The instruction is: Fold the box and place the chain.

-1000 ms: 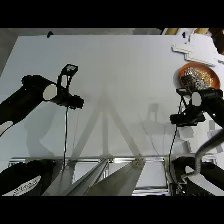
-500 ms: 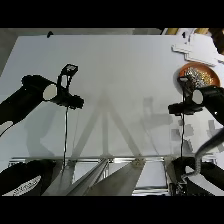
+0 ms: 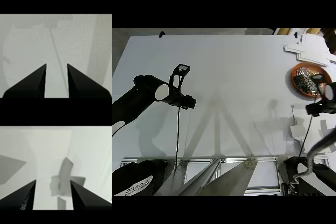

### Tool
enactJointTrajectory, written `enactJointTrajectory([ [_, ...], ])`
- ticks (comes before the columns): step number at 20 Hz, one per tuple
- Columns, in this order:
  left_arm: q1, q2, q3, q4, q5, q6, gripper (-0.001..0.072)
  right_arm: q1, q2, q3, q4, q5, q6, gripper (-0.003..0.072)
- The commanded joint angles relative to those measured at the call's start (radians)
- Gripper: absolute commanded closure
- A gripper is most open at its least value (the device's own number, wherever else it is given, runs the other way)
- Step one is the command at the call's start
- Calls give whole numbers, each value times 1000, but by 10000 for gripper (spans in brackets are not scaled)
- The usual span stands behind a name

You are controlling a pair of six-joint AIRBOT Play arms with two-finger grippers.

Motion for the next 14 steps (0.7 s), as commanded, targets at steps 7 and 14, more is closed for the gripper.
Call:
enactJointTrajectory([
  [7, 1, 1, 0, 0, 0, 0, 417, -307, -55, 2, 21, -42, -56, 204],
  [14, 1, 1, 0, 0, 0, 0, 417, -307, -110, 2, -16, 12, -80, 269],
])
